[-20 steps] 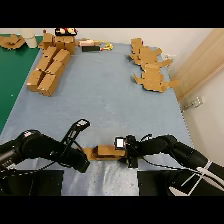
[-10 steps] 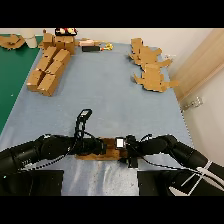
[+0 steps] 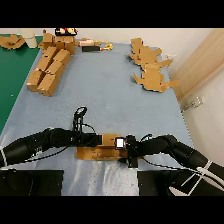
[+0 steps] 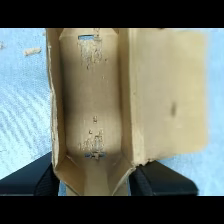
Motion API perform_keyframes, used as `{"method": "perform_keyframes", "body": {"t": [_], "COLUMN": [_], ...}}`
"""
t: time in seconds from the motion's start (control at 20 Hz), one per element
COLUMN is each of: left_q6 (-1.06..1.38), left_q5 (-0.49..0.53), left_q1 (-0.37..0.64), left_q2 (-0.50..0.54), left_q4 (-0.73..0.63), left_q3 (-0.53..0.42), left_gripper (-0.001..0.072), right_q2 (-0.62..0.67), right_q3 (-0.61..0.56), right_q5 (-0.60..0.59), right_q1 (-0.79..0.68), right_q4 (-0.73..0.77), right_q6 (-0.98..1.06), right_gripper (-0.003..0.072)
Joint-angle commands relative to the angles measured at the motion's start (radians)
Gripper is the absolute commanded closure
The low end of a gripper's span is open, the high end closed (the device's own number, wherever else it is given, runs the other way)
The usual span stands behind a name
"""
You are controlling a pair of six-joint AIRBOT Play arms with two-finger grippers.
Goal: Fold the box.
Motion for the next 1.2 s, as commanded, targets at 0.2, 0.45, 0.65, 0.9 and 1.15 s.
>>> {"method": "perform_keyframes", "body": {"t": [0.2,0.45,0.65,0.9,1.15], "left_q6": [0.039,0.172,0.252,0.861,0.939], "left_q5": [0.01,0.034,-0.115,-0.405,-0.372], "left_q1": [0.025,0.105,0.291,0.332,0.087], "left_q2": [-0.016,0.184,0.366,0.463,0.462], "left_q4": [-0.012,-0.008,-0.008,0.04,0.261], "left_q3": [0.015,-0.054,-0.17,-0.17,-0.17], "left_gripper": [0.07,0.07,0.07,0.07,0.0697], "right_q2": [0.0,0.001,0.001,0.0,0.0], "right_q3": [0.0,0.0,0.0,0.0,0.0], "right_q5": [0.0,0.0,0.0,0.0,0.0], "right_q1": [0.0,0.0,0.0,0.0,0.0], "right_q4": [0.0,0.0,0.0,0.0,0.0], "right_q6": [0.0,0.0,0.0,0.0,0.0], "right_gripper": [0.0151,0.0151,0.0151,0.015,0.0151]}}
